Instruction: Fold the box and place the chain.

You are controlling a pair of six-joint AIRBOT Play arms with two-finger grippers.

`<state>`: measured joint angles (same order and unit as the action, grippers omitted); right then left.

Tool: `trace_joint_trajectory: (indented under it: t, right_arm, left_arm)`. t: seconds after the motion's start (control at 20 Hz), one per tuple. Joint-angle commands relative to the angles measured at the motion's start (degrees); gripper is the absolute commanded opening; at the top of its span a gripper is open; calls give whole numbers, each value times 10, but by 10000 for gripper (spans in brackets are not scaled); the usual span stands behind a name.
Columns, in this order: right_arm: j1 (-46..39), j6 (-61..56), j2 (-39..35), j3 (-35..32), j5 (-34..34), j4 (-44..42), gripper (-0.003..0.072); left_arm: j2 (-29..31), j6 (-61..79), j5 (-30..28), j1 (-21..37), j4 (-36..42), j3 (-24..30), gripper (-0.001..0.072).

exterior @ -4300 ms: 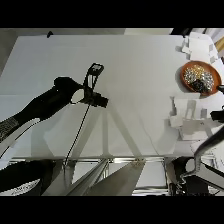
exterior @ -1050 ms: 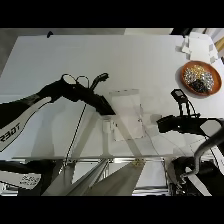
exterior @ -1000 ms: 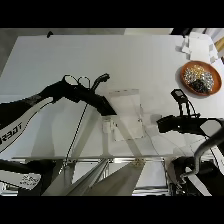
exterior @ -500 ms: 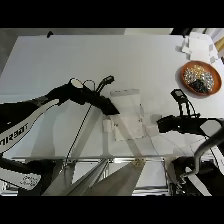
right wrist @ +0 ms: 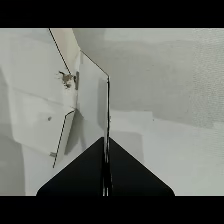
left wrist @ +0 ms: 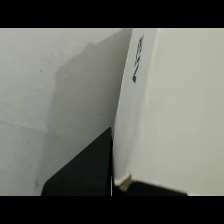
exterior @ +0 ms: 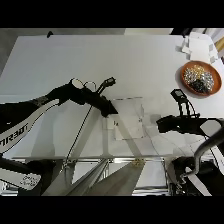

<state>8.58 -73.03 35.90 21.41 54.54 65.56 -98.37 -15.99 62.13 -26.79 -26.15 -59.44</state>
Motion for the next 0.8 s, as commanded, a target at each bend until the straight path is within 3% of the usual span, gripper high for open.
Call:
trace_joint_trajectory:
  t: [0.0,0.1,0.4,0.75]
  right_arm:
    - [0,0,0,0,9,-4,107]
    - [0,0,-1,0,12,-14,215]
    - [0,0,-2,12,34,-17,277]
    - [0,51,-90,33,81,-4,277]
  left_arm:
    - [1,34,-3,0,-4,0,6]
    - [2,34,-2,0,-3,0,6]
    - [26,186,27,-15,-13,-2,3]
    - [35,237,-84,-80,-66,-7,4]
